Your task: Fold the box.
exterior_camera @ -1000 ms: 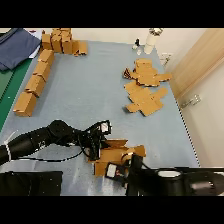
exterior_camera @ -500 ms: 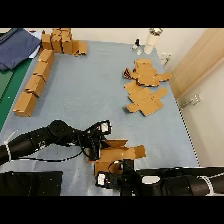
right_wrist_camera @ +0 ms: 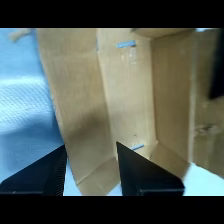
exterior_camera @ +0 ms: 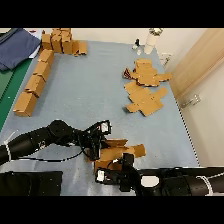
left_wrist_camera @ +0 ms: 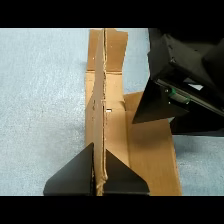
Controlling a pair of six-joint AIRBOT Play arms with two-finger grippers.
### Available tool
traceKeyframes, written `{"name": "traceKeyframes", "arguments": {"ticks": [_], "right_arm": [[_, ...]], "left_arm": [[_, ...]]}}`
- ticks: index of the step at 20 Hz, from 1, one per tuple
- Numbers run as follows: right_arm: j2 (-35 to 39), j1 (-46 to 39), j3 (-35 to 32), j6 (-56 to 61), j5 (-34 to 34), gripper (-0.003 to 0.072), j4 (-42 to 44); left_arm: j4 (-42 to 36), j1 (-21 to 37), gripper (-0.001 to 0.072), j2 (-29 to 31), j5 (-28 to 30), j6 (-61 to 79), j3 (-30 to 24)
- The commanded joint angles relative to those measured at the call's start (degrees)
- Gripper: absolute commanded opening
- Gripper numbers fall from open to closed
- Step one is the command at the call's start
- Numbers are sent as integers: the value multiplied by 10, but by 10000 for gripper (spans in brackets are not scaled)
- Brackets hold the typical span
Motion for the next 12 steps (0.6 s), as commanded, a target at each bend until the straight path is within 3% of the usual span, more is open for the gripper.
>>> {"name": "traceKeyframes", "arguments": {"ticks": [1,12], "right_arm": [[0,0,1,24,-8,479,-31],[2,0,21,46,-10,486,11]], "left_arm": [[0,0,12,0,0,0,1],[0,0,12,0,0,0,1]]}}
